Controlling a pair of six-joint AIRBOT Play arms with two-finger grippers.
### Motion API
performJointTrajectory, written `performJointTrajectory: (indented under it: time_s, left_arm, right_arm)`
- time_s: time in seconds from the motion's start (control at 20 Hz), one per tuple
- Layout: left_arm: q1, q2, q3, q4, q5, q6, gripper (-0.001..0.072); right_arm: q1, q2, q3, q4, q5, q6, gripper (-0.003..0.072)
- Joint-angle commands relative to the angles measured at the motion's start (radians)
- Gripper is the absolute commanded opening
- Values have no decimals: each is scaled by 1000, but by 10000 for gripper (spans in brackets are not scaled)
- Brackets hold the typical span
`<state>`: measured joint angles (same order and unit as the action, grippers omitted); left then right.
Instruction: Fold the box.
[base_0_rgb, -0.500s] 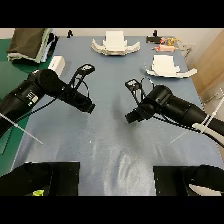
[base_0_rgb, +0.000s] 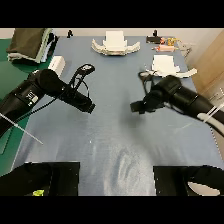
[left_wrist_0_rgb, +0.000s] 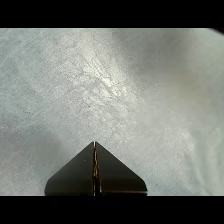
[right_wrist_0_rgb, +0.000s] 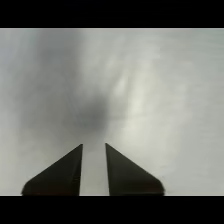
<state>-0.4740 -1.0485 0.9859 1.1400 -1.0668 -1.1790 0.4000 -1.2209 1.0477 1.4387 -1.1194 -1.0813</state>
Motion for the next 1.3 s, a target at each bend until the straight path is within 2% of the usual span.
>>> performJointTrajectory:
  time_s: [0.0, 0.15, 0.3, 0.45, 0.55, 0.65, 0.85, 1.0, 1.1, 1.15, 1.25]
  left_arm:
    - [0, 1, 0, 0, 1, 0, 12]
    - [0, 1, 0, 0, 1, 0, 12]
    - [0, 1, 0, 0, 1, 0, 12]
    - [0, 1, 0, 0, 1, 0, 12]
    - [0, 1, 0, 0, 1, 0, 12]
    - [0, 1, 0, 0, 1, 0, 12]
    - [0, 1, 0, 0, 2, 0, 12]
    - [0, 1, 0, 0, 1, 0, 12]
    - [0, 1, 0, 0, 1, 0, 12]
    - [0, 1, 0, 0, 1, 0, 12]
    - [0, 1, 0, 0, 1, 0, 12]
  right_arm:
    - [-280, -32, 120, 12, -25, -68, 284]
    - [-605, -150, 316, 86, -4, -204, 303]
    - [-895, -359, 552, 341, 11, -340, 304]
    - [-1057, -574, 758, 581, 34, -405, 304]
    - [-1097, -676, 840, 631, 92, -426, 451]
    - [-1100, -753, 893, 634, 158, -431, 451]
    - [-1088, -882, 998, 638, 208, -431, 451]
    - [-1078, -933, 1006, 670, 269, -459, 450]
    - [-1073, -949, 1006, 753, 297, -536, 447]
    - [-1064, -950, 1006, 763, 309, -568, 433]
    - [-1054, -950, 1006, 766, 319, -589, 306]
